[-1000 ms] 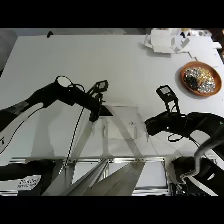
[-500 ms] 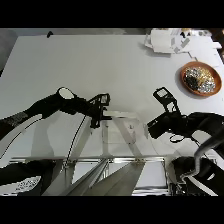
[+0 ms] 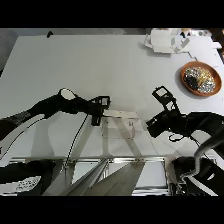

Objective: Fold the box and place the chain.

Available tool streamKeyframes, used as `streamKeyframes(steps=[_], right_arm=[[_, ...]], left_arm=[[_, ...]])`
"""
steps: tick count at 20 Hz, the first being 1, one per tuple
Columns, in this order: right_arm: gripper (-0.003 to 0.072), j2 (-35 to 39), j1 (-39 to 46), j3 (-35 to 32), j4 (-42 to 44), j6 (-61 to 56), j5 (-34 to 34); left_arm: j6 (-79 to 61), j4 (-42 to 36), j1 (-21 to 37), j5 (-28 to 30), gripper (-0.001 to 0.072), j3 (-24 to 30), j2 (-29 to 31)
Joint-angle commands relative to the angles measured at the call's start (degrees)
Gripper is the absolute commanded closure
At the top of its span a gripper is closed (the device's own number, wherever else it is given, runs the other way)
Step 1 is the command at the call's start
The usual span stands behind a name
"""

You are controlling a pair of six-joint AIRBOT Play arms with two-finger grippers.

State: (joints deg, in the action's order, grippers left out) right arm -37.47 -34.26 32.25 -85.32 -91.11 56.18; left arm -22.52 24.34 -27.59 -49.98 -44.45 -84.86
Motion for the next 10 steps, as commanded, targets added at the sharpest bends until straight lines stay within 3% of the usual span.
streamKeyframes(steps=[1,10], right_arm=[[0.027,0.0,0.0,0.0,0.0,0.2,-0.3],[0.027,0.0,0.0,0.0,-0.3,4.0,-0.2]], left_arm=[[-0.2,-2.5,0.0,1.3,0.0707,0.0,-1.6],[0.0,-4.2,0.0,2.8,0.0707,0.0,-2.3]])
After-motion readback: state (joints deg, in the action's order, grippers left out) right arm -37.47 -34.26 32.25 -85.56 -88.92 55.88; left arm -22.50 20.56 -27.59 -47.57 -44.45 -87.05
